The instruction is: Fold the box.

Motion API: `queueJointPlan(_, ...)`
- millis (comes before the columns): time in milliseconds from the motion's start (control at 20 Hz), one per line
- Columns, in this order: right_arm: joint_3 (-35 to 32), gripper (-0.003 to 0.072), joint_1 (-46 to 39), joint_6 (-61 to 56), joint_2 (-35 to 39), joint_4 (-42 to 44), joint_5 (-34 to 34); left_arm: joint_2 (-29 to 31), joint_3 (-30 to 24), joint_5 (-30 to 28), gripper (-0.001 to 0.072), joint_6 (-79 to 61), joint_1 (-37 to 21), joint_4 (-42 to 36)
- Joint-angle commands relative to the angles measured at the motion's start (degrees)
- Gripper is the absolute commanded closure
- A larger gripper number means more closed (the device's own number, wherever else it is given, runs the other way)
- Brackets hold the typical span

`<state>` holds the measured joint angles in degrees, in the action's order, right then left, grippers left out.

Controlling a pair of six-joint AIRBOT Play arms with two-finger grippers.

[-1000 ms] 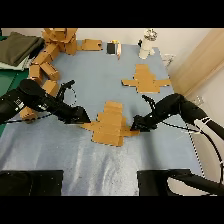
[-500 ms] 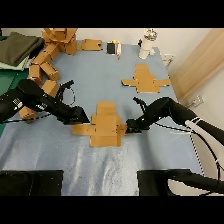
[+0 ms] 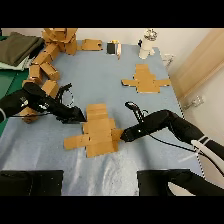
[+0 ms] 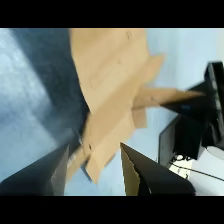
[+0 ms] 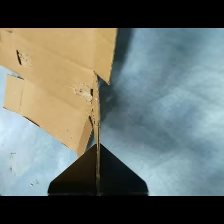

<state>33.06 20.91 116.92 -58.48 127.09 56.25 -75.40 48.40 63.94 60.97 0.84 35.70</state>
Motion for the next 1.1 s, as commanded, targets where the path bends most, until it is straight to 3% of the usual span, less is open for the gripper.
queueJointPlan(0,-1.36,0.0689,1.01,0.74,2.95,0.07,-0.24,-6.73,0.00,-4.09,0.0200,-6.80,-0.33,-5.60)
queueJointPlan(250,-1.36,0.0689,1.01,0.52,2.99,0.11,0.24,-13.33,1.81,-1.73,0.0201,-21.31,-0.33,-21.55)
queueJointPlan(300,-1.36,0.0689,1.01,0.50,2.99,0.13,0.20,-14.29,2.93,-0.02,0.0231,-22.84,-0.33,-21.73)
queueJointPlan(650,-1.36,0.0688,0.98,-0.24,2.95,-0.61,0.17,-15.96,5.09,8.09,0.0232,-24.11,-0.42,-15.02)
queueJointPlan(750,-1.36,0.0688,0.98,-0.52,2.95,-0.87,0.20,-15.96,5.09,8.94,0.0364,-24.39,-0.59,-14.45)
queueJointPlan(850,-1.36,0.0688,0.98,-0.57,2.95,-0.85,0.20,-15.96,5.09,8.83,0.0365,-25.16,-0.52,-14.75)
queueJointPlan(900,-1.36,0.0688,0.98,-0.81,2.95,-0.85,0.22,-15.98,5.11,8.76,0.0417,-25.81,-0.48,-15.26)
queueJointPlan(950,-1.36,0.0689,0.98,-0.96,2.95,-0.85,0.20,-15.98,5.11,8.81,0.0608,-26.95,-0.46,-15.52)
queueJointPlan(1050,-1.36,0.0688,0.98,-0.98,2.95,-0.85,0.17,-15.98,5.11,9.55,0.0699,-28.89,-0.46,-15.76)
